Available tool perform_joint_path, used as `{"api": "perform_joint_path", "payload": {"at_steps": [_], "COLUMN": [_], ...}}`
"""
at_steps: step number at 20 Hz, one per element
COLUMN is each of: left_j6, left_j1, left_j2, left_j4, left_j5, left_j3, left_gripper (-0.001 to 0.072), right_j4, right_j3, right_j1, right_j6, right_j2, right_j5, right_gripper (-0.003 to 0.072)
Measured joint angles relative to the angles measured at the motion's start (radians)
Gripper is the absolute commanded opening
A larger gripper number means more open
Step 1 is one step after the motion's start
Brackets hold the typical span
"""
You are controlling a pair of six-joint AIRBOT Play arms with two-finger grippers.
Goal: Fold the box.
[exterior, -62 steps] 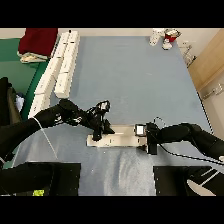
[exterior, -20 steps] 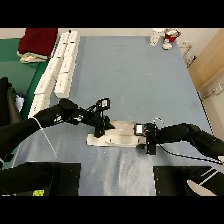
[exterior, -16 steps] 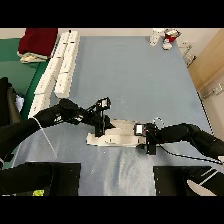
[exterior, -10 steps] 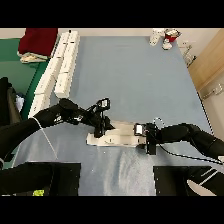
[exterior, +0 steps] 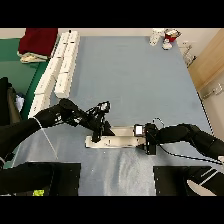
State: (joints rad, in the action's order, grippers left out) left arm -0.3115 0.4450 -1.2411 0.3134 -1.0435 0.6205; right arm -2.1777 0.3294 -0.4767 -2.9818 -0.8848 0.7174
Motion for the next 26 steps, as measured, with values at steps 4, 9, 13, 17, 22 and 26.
{"api": "perform_joint_path", "payload": {"at_steps": [4, 9, 13, 17, 22, 26], "left_j6": [-0.002, -0.002, 0.051, 0.104, 0.274, 0.485], "left_j1": [0.0, 0.0, 0.0, 0.0, -0.03, -0.122], "left_j2": [0.0, 0.0, 0.0, 0.0, 0.012, 0.074], "left_j4": [-0.002, -0.003, 0.0, 0.004, 0.025, 0.142], "left_j5": [0.001, 0.042, 0.063, 0.067, 0.058, -0.03], "left_j3": [0.0, 0.0, 0.0, 0.0, 0.001, 0.002], "left_gripper": [0.0012, 0.0015, 0.0411, 0.051, 0.0667, 0.0639], "right_j4": [-0.001, -0.002, -0.002, -0.002, -0.002, -0.002], "right_j3": [0.0, 0.0, 0.0, 0.0, 0.0, 0.0], "right_j1": [0.0, 0.001, 0.001, 0.001, 0.001, 0.001], "right_j6": [0.003, 0.007, 0.005, 0.004, 0.004, 0.003], "right_j2": [0.0, 0.0, 0.0, 0.0, 0.0, 0.0], "right_j5": [-0.001, -0.002, -0.002, -0.002, -0.002, -0.002], "right_gripper": [0.0454, 0.0454, 0.0454, 0.0454, 0.0454, 0.0454]}}
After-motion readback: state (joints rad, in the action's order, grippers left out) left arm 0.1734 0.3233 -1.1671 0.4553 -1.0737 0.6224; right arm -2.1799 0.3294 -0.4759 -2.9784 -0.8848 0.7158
